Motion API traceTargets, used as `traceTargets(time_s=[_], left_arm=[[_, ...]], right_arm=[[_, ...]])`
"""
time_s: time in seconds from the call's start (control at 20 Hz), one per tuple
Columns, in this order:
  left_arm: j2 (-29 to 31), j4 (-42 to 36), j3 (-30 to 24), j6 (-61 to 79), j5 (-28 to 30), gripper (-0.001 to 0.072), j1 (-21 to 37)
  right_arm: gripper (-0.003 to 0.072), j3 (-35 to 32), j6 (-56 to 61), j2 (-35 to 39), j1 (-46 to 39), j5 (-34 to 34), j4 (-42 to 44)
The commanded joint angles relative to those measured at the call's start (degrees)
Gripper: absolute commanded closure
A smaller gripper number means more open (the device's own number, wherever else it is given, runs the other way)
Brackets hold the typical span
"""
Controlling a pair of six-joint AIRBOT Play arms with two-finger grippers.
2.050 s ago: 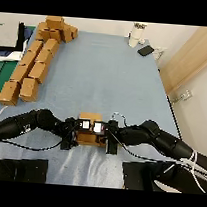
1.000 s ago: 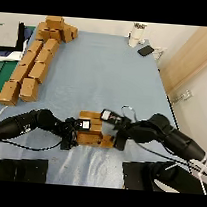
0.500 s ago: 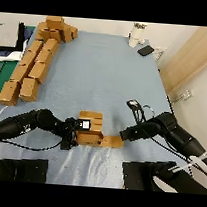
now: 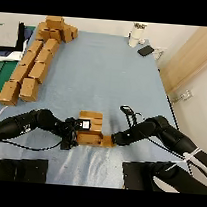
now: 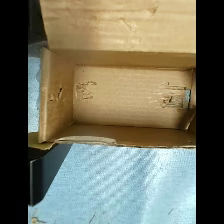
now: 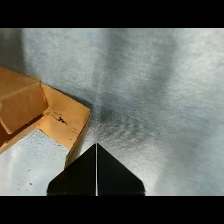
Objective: Fold the box.
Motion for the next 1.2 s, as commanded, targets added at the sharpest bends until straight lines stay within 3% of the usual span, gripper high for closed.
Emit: traceTargets(time_s=[0.0, 0.7, 0.75, 0.8, 0.85, 0.9, 1.0, 1.15], left_arm=[[0.0, 0.0, 0.0, 0.0, 0.0, 0.0199, 0.0], [0.0, 0.0, 0.0, 0.0, 0.0, 0.0199, 0.0], [0.0, 0.0, 0.0, 0.0, 0.0, 0.0199, 0.0], [0.0, 0.0, 0.0, 0.0, 0.0, 0.0199, 0.0], [0.0, 0.0, 0.0, 0.0, 0.0, 0.0199, 0.0], [0.0, 0.0, 0.0, 0.0, 0.0, 0.0199, 0.0], [0.0, 0.0, 0.0, 0.0, 0.0, 0.0199, 0.0], [0.0, 0.0, 0.0, 0.0, 0.0, 0.0199, 0.0]], right_arm=[[0.0681, -0.1, -2.5, -0.1, 0.2, 0.8, 2.9], [0.068, 0.2, -7.6, 1.4, 0.3, 0.4, 9.5], [0.0657, 0.5, -7.6, 2.3, 0.3, 0.2, 9.6], [0.0541, 0.9, -7.5, 3.2, 0.3, 0.0, 9.6], [0.0492, 1.4, -7.3, 3.9, 0.3, 0.0, 9.6], [0.049, 1.9, -6.5, 4.5, 0.3, -0.1, 9.6], [0.0332, 2.4, -6.0, 4.5, 0.4, -0.4, 9.9], [0.0331, 2.4, -6.0, 4.5, 0.4, -0.3, 12.1]])
